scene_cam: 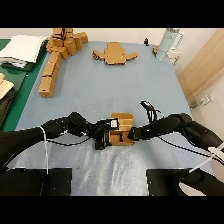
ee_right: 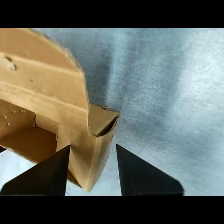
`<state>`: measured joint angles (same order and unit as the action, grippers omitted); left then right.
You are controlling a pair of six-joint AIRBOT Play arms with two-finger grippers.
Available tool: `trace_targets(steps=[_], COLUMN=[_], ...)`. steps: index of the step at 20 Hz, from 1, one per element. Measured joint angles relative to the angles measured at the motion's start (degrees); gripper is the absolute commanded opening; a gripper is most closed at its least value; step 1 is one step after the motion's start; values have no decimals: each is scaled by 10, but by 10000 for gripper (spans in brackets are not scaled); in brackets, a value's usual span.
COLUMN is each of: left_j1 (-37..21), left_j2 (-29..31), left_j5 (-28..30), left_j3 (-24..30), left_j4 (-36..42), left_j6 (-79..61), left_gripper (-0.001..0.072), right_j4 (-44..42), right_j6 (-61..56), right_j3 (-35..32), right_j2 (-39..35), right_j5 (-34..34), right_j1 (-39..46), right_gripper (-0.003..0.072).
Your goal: Fold the box.
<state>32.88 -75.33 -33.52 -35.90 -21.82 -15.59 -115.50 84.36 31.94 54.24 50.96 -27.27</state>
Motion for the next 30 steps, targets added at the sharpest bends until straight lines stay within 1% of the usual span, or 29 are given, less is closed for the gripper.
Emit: trace_targets(steps=[3, 6, 11, 12, 13, 15, 16, 17, 18, 21, 22, 23, 25, 30], left_j1=[0, 0, 0, 0, 0, 0, 0, 0, 0, 0, 0, 0, 0, 0], left_j2=[0, 0, 0, 0, 0, 0, 0, 0, 0, 0, 0, 0, 0, 0], left_j5=[0, 0, 0, 0, 0, 0, 0, 0, 0, 0, 0, 0, 0, 0], left_j3=[0, 0, 0, 0, 0, 0, 0, 0, 0, 0, 0, 0, 0, 0], left_j4=[0, 0, 0, 0, 0, 0, 0, 0, 0, 0, 0, 0, 0, 0], left_j6=[0, 0, 0, 0, 0, 0, 0, 0, 1, 1, 1, 1, 0, 0], left_gripper=[523, 523, 523, 523, 523, 523, 523, 523, 523, 523, 523, 523, 523, 523], right_j4=[57, 127, 259, 275, 287, 306, 313, 319, 322, 329, 328, 330, 328, 322], right_j6=[-74, -172, -347, -376, -400, -439, -454, -466, -478, -491, -494, -497, -500, -512], right_j3=[30, 72, 152, 164, 173, 185, 188, 191, 193, 196, 196, 196, 197, 197], right_j2=[26, 61, 139, 154, 165, 186, 193, 198, 201, 208, 209, 210, 210, 211], right_j5=[6, 29, 122, 133, 142, 155, 160, 169, 171, 173, 173, 167, 160, 169], right_j1=[-35, -86, -175, -188, -197, -208, -212, -214, -216, -220, -220, -220, -222, -221], right_gripper=[437, 437, 433, 377, 345, 220, 81, 11, 7, 16, 231, 405, 405, 403])
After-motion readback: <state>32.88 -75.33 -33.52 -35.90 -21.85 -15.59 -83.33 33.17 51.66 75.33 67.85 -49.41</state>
